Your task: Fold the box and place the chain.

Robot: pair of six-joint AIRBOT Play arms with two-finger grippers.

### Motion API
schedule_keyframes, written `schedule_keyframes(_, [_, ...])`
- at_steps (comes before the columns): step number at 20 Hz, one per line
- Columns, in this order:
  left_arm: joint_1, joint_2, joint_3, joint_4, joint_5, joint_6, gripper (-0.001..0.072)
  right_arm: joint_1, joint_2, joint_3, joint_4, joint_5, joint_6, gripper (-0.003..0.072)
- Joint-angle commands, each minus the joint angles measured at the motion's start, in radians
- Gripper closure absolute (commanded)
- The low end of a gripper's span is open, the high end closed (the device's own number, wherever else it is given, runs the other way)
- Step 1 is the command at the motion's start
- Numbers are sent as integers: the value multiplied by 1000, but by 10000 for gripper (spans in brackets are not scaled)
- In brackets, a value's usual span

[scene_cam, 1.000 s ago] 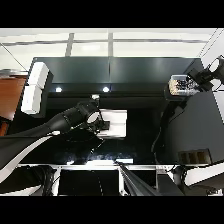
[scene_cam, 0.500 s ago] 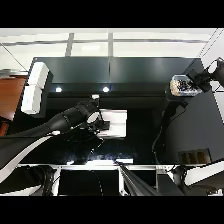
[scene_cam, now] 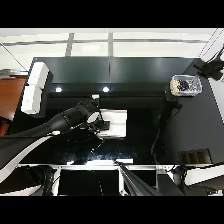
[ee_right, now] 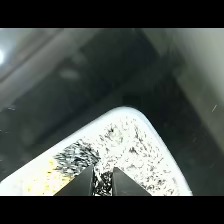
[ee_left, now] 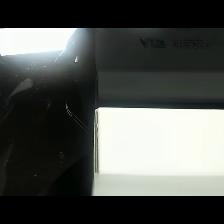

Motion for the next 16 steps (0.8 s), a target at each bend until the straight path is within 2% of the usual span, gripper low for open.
schedule_keyframes(1, [1, -1, 0, 0, 0, 0, 679, 0, 108, 46, 5, 24, -120, 663])
schedule_keyframes(3, [1, -1, 0, 0, 1, 0, 679, 0, 204, 46, 47, 48, -204, 664])
schedule_keyframes(7, [1, -1, 0, 0, 0, 0, 679, 18, 396, 46, 312, 191, -461, 665])
schedule_keyframes(10, [1, -1, 0, 1, 2, 0, 680, 57, 535, 45, 446, 220, -541, 664])
schedule_keyframes(16, [1, -1, 0, 1, -3, 0, 679, 207, 736, 45, 488, 239, -557, 665])
